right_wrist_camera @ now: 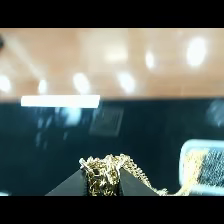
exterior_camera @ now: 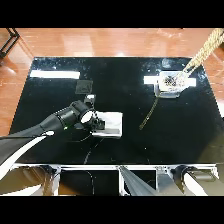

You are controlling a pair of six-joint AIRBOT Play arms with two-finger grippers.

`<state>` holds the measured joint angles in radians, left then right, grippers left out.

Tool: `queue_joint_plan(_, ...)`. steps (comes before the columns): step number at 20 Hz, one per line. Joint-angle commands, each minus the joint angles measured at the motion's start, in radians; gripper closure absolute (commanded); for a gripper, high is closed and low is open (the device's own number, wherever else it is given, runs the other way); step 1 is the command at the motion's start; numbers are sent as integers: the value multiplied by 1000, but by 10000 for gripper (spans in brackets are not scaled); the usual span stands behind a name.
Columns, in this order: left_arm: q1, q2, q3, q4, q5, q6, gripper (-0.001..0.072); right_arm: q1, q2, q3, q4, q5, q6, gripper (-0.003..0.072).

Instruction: Fold the box and place the chain.

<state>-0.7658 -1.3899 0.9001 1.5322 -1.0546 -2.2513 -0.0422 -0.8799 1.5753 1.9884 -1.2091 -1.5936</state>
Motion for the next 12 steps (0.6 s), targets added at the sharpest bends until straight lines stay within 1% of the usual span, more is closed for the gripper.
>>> queue_joint_plan(1, 0, 0, 1, 0, 2, 0, 684, 1, 80, -84, 126, -140, -117, 667)
queue_joint_plan(4, 0, 0, 1, 0, 2, 0, 684, 2, 155, -254, 224, -142, -137, 667)
queue_joint_plan(7, 0, 0, 1, 1, 2, 0, 684, 86, 204, -426, 245, -126, -130, 667)
queue_joint_plan(9, 0, 0, 1, 1, 2, 0, 684, 191, 204, -518, 248, -59, -100, 667)
queue_joint_plan(12, -1, 0, 1, 0, 2, 0, 684, 369, 193, -646, 248, 119, -35, 667)
